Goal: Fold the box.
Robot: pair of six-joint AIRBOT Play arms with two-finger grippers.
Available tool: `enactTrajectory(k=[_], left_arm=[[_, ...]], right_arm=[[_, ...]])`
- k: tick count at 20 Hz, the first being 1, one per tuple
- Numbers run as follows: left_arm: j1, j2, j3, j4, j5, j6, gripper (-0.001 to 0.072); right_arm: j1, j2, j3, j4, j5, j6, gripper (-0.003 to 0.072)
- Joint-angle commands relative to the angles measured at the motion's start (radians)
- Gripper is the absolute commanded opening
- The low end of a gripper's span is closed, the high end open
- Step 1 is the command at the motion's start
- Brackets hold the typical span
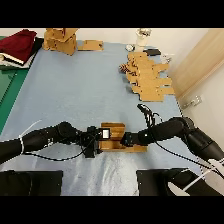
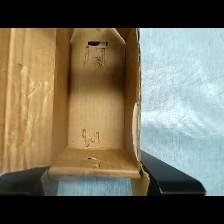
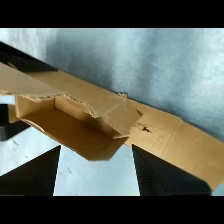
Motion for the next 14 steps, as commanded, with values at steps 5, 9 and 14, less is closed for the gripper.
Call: enactTrajectory(k=[5, 9, 14], left_arm=[[0.032, 0.066, 0.0, 0.396, -0.007, -0.434, 0.0452], [0.062, 0.065, 0.0, 0.38, -0.009, -0.402, 0.0451], [0.042, 0.066, 0.0, 0.21, -0.023, -0.229, 0.0451]], right_arm=[[0.0, 0.001, 0.0, 0.052, 0.06, 0.085, 0.0712], [0.0, 0.001, 0.0, 0.098, 0.097, 0.085, 0.0652], [0.0, 0.001, 0.0, 0.116, 0.131, 0.085, 0.0349]])
